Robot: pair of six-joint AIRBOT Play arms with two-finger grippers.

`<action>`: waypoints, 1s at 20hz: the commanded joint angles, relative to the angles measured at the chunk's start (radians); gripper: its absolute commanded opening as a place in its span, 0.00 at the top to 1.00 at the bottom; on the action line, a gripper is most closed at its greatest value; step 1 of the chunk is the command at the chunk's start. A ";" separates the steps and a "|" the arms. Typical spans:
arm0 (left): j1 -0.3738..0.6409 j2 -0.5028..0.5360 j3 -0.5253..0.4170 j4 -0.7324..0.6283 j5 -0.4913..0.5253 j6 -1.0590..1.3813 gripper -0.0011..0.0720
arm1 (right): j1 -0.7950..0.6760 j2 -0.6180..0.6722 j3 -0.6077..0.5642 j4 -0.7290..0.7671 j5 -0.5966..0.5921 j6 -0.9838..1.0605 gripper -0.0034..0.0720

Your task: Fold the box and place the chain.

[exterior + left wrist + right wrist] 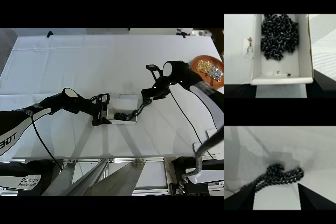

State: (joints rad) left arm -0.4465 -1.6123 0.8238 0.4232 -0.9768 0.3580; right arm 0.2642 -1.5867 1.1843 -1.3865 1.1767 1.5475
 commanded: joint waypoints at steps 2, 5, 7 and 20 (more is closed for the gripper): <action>0.000 0.000 0.001 0.000 0.000 0.000 0.51 | 0.042 -0.028 0.000 0.002 -0.027 0.052 0.19; 0.000 0.000 0.001 0.000 0.000 0.000 0.51 | 0.044 -0.031 0.000 -0.021 0.010 0.081 0.19; 0.000 0.000 0.001 0.000 0.000 0.000 0.51 | 0.044 -0.031 0.000 -0.027 0.018 0.091 0.25; 0.000 0.000 0.001 0.000 0.000 0.000 0.51 | 0.044 -0.043 -0.001 -0.076 0.039 0.106 0.31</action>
